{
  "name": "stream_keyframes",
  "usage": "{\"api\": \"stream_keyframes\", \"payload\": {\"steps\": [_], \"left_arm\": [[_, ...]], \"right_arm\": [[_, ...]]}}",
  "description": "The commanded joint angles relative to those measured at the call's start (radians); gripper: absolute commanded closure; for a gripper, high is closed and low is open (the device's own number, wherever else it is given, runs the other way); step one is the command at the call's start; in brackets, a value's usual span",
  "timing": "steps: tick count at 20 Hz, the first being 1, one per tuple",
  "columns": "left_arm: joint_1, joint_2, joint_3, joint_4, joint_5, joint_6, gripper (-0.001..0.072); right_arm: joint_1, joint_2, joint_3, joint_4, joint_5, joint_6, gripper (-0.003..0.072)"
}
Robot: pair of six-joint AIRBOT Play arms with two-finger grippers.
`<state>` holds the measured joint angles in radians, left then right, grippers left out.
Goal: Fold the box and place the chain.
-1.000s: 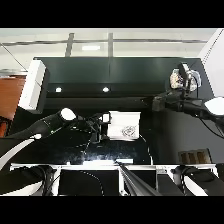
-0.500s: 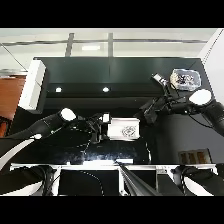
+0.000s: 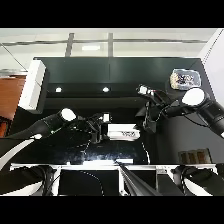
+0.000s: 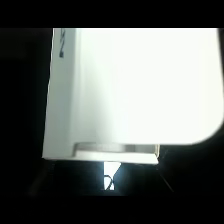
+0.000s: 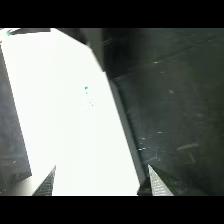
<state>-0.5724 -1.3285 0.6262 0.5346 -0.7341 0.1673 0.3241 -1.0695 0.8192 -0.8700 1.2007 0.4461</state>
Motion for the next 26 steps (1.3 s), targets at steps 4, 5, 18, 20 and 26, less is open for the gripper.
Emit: {"api": "stream_keyframes", "payload": {"steps": [4,5,18,20,26], "left_arm": [[0.0,-0.001,0.0,0.0,0.002,0.0,0.0314],[0.0,-0.001,0.0,0.0,0.002,0.0,0.0314],[0.0,-0.001,0.0,0.0,0.002,0.0,0.0314],[0.0,-0.001,0.0,0.0,0.002,0.0,0.0314],[0.0,-0.001,0.0,0.0,0.002,0.0,0.0314]], "right_arm": [[0.026,0.056,-0.084,-0.014,-0.043,0.044,0.0038],[0.027,0.086,-0.128,0.003,-0.109,0.042,0.0038],[0.027,0.15,-0.236,0.086,-0.218,-0.159,0.0036],[0.027,0.15,-0.236,0.08,-0.234,-0.193,0.0035],[0.145,0.15,-0.236,0.011,-0.285,-0.204,0.0034]]}}
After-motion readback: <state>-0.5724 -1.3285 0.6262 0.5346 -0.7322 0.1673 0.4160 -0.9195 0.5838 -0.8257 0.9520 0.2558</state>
